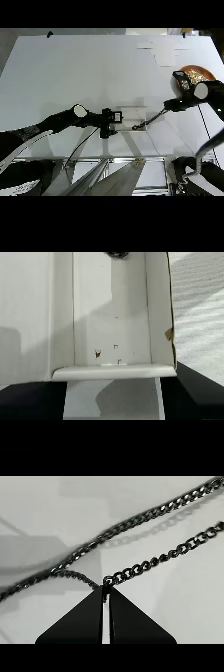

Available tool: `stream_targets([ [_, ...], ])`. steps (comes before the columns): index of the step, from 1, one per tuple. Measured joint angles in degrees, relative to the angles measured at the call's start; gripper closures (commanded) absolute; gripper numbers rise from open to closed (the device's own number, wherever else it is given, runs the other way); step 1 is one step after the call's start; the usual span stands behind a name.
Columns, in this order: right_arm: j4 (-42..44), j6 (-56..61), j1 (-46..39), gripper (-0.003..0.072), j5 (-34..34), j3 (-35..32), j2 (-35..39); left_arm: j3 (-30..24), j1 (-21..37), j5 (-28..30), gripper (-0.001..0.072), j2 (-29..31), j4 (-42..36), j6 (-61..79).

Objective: Fold the box and place the chain.

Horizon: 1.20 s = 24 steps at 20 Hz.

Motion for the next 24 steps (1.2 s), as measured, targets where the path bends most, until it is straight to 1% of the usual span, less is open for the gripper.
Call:
stream_targets([
  [2, 3.85, -1.86, -0.02, 0.0673, 2.62, 0.00, 4.57, 0.00, 0.00, -0.02, 0.0576, 0.00, 0.00, 0.00],
  [6, 15.10, -5.64, 0.76, 0.0673, 7.32, 0.00, 12.66, 0.00, 0.00, -0.02, 0.0576, 0.00, 0.02, 0.00],
  [8, 19.47, -6.58, 2.91, 0.0673, 8.31, 0.00, 15.47, 0.00, 0.00, 0.00, 0.0576, 0.00, 0.02, 0.00],
  [10, 22.08, -6.99, 6.29, 0.0673, 7.96, 0.00, 17.09, 0.00, 0.00, 0.00, 0.0576, 0.00, 0.02, 0.00],
  [12, 23.69, -7.17, 10.49, 0.0673, 6.03, 0.00, 17.97, 0.00, 0.00, 0.00, 0.0576, 0.00, 0.02, 0.02],
  [17, 26.95, -7.10, 20.59, 0.0673, -2.08, -0.02, 18.71, 0.00, 0.00, -0.02, 0.0576, 0.00, 0.02, 0.02],
  [21, 29.33, -7.06, 25.20, 0.0673, -7.72, -0.02, 18.82, 0.00, 0.00, -0.02, 0.0576, 0.00, 0.02, 0.02],
  [24, 30.86, -7.06, 26.60, 0.0673, -9.70, -0.02, 18.80, 0.00, 0.00, -0.02, 0.0576, 0.00, 0.02, 0.02],
])
